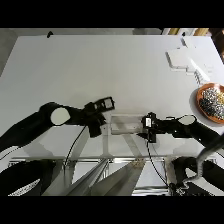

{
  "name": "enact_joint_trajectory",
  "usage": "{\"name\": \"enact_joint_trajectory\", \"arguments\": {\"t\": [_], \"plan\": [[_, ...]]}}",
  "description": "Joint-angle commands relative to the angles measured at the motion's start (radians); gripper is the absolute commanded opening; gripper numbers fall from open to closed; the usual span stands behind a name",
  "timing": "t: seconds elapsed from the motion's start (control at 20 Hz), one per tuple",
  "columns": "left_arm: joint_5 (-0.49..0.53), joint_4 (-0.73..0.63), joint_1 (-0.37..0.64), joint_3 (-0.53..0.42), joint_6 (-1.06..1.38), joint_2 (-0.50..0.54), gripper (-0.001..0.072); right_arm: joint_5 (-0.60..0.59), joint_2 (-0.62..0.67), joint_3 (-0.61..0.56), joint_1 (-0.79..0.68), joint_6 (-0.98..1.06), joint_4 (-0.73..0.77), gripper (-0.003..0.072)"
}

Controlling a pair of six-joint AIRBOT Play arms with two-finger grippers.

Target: Fold the box and place the chain.

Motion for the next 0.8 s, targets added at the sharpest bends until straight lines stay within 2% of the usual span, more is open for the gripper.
{"name": "enact_joint_trajectory", "arguments": {"t": [0.0, 0.1, 0.25, 0.4, 0.6, 0.75], "plan": [[-0.124, 0.102, 0.105, -0.014, -0.411, 0.086, 0.0005, 0.002, 0.000, 0.000, 0.000, -0.001, 0.000, 0.0411], [-0.129, 0.100, 0.152, -0.054, -0.616, 0.080, 0.0002, 0.002, 0.000, 0.000, 0.000, -0.001, 0.000, 0.0411], [-0.093, 0.069, 0.167, -0.154, -0.862, 0.054, 0.0002, 0.002, 0.000, 0.000, 0.000, -0.001, 0.000, 0.0411], [0.014, -0.101, 0.166, -0.246, -0.867, -0.006, 0.0007, 0.002, 0.000, 0.000, 0.000, -0.001, 0.000, 0.0411], [0.080, -0.291, 0.164, -0.250, -0.760, -0.066, 0.0006, 0.002, 0.000, 0.000, 0.000, -0.001, 0.000, 0.0411], [0.104, -0.385, 0.164, -0.249, -0.705, -0.093, 0.0006, 0.001, 0.000, 0.000, 0.000, -0.001, 0.000, 0.0411]]}}
